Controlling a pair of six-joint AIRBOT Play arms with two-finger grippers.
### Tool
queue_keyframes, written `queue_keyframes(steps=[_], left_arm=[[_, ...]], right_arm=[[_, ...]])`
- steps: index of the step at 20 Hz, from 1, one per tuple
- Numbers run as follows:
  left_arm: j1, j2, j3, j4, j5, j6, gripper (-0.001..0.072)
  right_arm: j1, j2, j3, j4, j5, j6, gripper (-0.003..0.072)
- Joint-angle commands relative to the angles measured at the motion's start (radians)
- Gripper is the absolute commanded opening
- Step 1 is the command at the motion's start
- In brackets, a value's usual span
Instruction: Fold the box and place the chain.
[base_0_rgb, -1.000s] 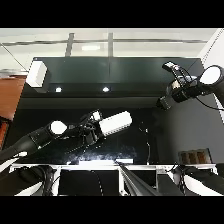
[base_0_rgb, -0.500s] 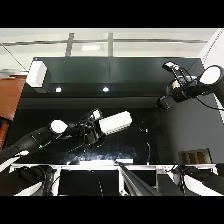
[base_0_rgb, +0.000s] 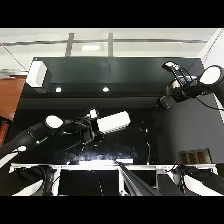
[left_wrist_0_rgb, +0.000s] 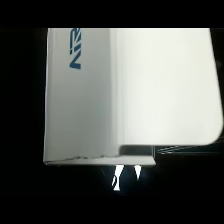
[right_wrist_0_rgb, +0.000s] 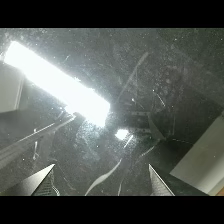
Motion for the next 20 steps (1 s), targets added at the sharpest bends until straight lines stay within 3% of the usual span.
queue_keyframes(steps=[1,6,13,20], left_arm=[[0.108,0.000,0.019,0.006,-0.132,0.087,0.0516],[0.154,-0.013,0.068,0.095,-0.189,0.131,0.0515],[0.153,-0.171,0.163,0.124,-0.348,0.262,0.0493],[0.153,-0.195,0.191,0.134,-0.344,0.251,0.0494]], right_arm=[[0.000,0.001,-0.001,0.000,0.000,-0.002,0.0699],[0.024,0.001,-0.001,0.018,0.000,-0.025,0.0699],[0.182,0.001,-0.001,0.049,-0.017,-0.229,0.0699],[0.349,-0.013,-0.001,0.248,-0.091,-0.542,0.0700]])
